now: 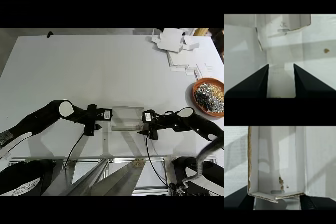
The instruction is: Fold the box and place the chain.
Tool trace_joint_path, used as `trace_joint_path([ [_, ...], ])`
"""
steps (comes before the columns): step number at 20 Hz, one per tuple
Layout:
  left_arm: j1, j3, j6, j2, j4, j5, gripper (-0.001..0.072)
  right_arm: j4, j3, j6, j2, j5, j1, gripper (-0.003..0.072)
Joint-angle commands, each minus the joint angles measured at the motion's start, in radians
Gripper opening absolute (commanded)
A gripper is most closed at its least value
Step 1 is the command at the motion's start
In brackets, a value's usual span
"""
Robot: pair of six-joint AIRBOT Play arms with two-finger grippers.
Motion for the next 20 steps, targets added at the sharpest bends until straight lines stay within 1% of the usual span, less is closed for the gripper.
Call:
trace_joint_path([
  [1, 0.003, -0.006, 0.153, -0.01, -0.058, 0.098, 0.0355, 0.0, 0.001, 0.0, 0.001, 0.0, 0.0, 0.0398],
  [7, -0.039, -0.006, 0.164, -0.091, -0.095, 0.139, 0.0355, 0.0, 0.001, 0.0, 0.001, 0.0, 0.0, 0.0399],
  [9, -0.055, -0.006, 0.164, -0.097, -0.096, 0.154, 0.0355, 0.0, 0.001, 0.0, 0.001, 0.0, 0.0, 0.0398],
  [15, -0.087, -0.006, 0.223, -0.097, -0.168, 0.158, 0.0342, 0.0, 0.001, 0.0, 0.001, 0.0, 0.0, 0.0398],
  [16, -0.09, -0.006, 0.223, -0.097, -0.173, 0.156, 0.0336, 0.0, 0.001, 0.0, 0.001, 0.0, -0.001, 0.0398],
  [18, -0.091, -0.006, 0.222, -0.097, -0.197, 0.151, 0.0275, 0.0, 0.001, 0.0, 0.001, 0.0, 0.0, 0.0398],
  [20, -0.098, -0.006, 0.223, -0.097, -0.221, 0.15, 0.0267, 0.0, 0.001, 0.0, 0.001, 0.0, 0.0, 0.0398],
])
